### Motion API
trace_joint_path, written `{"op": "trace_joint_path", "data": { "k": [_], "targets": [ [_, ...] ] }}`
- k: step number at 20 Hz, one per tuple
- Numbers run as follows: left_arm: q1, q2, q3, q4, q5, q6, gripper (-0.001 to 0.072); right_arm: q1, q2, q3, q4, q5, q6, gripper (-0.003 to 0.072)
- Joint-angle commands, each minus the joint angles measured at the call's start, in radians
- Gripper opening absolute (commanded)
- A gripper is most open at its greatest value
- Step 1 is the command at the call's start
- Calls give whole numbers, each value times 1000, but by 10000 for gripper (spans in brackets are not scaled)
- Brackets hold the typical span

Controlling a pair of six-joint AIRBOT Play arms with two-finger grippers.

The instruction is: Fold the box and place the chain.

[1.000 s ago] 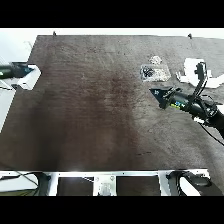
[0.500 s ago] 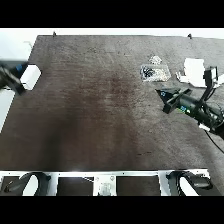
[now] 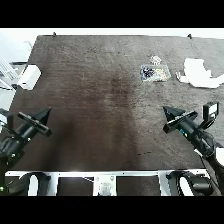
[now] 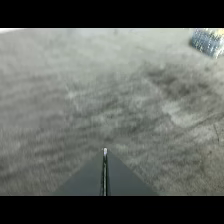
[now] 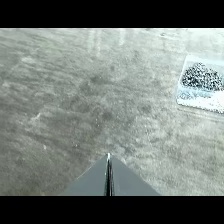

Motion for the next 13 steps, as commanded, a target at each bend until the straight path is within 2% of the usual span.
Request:
{"op": "trace_joint_path", "data": {
  "k": [1, 13],
  "targets": [
    [0, 31, -76, -3, 15, -3, 20, -1, 47, -52, -3, -19, 0, 11],
    [0, 31, -76, -3, 8, -2, 21, 0, 47, -52, 0, -18, 4, 10]
  ]
}}
